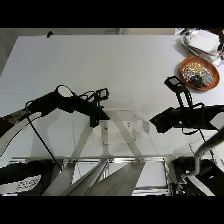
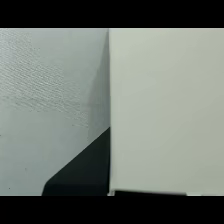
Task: Fold the box and place the chain.
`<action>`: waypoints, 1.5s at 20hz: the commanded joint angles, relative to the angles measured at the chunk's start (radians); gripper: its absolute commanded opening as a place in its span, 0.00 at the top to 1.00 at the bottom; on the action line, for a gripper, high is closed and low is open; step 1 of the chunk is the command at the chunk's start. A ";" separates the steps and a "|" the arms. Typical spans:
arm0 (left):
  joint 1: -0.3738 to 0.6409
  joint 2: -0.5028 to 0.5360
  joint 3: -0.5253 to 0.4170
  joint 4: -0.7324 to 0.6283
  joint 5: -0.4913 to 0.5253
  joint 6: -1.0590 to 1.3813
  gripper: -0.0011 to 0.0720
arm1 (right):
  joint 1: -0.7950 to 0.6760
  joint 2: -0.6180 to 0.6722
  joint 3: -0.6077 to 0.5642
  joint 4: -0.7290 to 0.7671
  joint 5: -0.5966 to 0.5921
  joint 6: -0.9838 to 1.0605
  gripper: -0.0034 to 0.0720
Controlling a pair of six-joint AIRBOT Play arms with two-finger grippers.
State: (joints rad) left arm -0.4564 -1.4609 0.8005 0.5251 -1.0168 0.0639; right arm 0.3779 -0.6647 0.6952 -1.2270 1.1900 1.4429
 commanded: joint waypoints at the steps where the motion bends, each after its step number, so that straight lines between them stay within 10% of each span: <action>1: -0.015 -0.022 -0.011 -0.023 0.056 0.123 0.98 | 0.000 0.007 0.002 0.001 -0.006 0.000 0.54; 30: -0.026 -0.076 -0.011 -0.090 0.093 0.232 0.98 | 0.000 0.007 0.002 0.001 -0.055 -0.001 0.54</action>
State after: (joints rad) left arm -0.4816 -1.5360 0.7902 0.4351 -0.9234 0.2890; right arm 0.3779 -0.6590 0.6956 -1.2263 1.1355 1.4425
